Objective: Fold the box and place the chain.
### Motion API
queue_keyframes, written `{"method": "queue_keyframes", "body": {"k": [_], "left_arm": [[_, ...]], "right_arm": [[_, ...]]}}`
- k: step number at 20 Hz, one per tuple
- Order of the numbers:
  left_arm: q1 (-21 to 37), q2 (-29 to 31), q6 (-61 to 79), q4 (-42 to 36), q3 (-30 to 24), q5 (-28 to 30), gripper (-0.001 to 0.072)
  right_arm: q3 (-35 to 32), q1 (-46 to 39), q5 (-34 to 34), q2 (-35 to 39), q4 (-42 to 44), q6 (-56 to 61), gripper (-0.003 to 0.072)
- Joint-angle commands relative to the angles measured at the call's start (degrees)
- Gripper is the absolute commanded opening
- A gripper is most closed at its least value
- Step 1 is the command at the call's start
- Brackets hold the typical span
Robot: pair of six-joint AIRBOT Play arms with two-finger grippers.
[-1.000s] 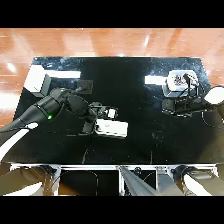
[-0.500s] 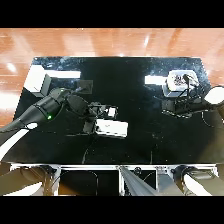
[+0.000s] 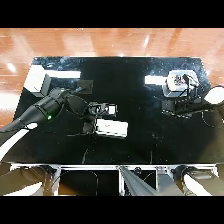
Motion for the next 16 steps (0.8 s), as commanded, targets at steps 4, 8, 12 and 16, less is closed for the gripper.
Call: {"method": "queue_keyframes", "body": {"k": [4, 8, 12, 16], "left_arm": [[0.0, 0.0, -1.7, 0.3, 0.0, 0.2, 0.0622], [0.0, 0.0, -1.9, 0.0, -0.3, 0.2, 0.0622], [-0.7, 0.0, -1.9, 0.1, -1.7, -1.7, 0.0623], [-1.1, 0.0, -1.9, 0.1, -1.9, -2.7, 0.0621]], "right_arm": [[0.0, 0.0, 0.0, 0.0, 0.0, 0.0, 0.0032], [0.0, 0.0, 0.0, 0.0, 0.0, 0.0, 0.0032], [0.0, 0.0, 0.0, 0.0, 0.0, 0.0, 0.0032], [0.0, 0.0, 0.0, 0.0, 0.0, 0.0, 0.0032]]}}
